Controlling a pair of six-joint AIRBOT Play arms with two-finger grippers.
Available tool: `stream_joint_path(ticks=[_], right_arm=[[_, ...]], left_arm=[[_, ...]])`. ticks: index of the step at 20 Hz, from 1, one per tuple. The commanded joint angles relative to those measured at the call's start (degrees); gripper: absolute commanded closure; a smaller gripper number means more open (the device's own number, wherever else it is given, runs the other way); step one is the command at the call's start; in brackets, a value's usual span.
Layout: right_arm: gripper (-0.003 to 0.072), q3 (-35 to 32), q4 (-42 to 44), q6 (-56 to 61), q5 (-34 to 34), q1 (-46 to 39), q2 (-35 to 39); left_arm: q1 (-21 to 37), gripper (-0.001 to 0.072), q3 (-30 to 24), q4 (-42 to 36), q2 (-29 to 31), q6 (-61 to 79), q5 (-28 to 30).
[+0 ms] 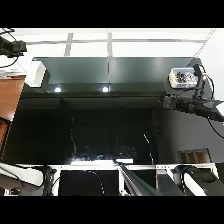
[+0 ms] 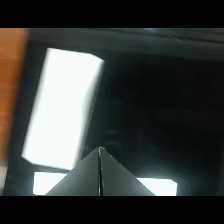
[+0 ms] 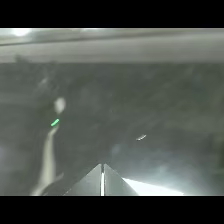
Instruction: Fold the box and place the chain.
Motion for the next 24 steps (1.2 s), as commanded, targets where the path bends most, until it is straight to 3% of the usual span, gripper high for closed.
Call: stream_joint_path(ticks=[1, 5, 6, 8, 11, 24], right_arm=[[0.0678, 0.1, -13.0, 0.0, -4.5, 2.8, -0.3], [0.0677, -0.1, -20.7, 0.0, -2.8, 2.8, -0.3], [0.0677, -0.1, -21.0, 0.0, -2.6, 2.8, -0.3], [0.0677, -0.1, -20.0, 0.0, -2.6, 2.8, -0.3], [0.0677, -0.1, -20.0, 0.0, -2.6, 2.8, -0.3], [0.0677, -0.1, -20.0, 0.0, -2.6, 2.8, -0.3]], left_arm=[[-5.9, 0.0686, -16.7, -4.0, 14.5, -1.7, 4.1], [-16.7, 0.0685, -58.1, -3.3, 39.3, 2.5, 28.6], [-18.0, 0.0685, -66.6, -3.6, 43.9, 2.2, 32.8], [-18.7, 0.0685, -78.1, -5.5, 51.5, -0.3, 37.1], [-18.3, 0.0684, -81.6, -4.4, 56.5, -0.4, 36.9], [-18.3, 0.0683, -81.7, -4.9, 56.6, -0.4, 36.2]])
